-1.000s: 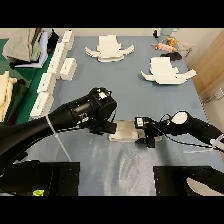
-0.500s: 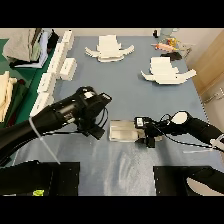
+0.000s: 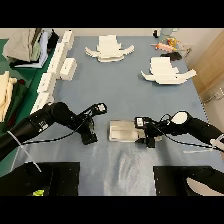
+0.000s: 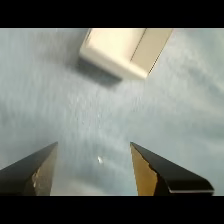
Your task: Fold the box.
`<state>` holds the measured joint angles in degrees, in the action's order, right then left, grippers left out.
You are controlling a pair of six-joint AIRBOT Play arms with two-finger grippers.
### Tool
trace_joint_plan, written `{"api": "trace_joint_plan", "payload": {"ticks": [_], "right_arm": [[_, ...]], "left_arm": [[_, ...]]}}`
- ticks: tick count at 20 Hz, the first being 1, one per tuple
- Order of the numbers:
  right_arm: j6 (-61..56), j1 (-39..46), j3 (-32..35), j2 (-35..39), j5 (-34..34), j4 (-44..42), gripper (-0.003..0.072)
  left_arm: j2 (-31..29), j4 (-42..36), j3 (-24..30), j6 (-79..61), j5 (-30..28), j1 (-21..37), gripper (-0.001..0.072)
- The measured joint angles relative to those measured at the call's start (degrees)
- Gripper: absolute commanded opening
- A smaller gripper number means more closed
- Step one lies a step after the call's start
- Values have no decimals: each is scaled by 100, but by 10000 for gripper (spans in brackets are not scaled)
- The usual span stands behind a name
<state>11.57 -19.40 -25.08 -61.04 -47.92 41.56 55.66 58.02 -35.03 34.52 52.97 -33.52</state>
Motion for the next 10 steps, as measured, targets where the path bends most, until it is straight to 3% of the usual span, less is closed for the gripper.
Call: {"api": "trace_joint_plan", "payload": {"ticks": [3,10], "right_arm": [[0,0,0,0,0,0,406],[0,0,0,0,-2,2,406]], "left_arm": [[260,-863,223,-1821,-654,103,700],[1115,-2769,354,-4859,-1182,142,701]]}}
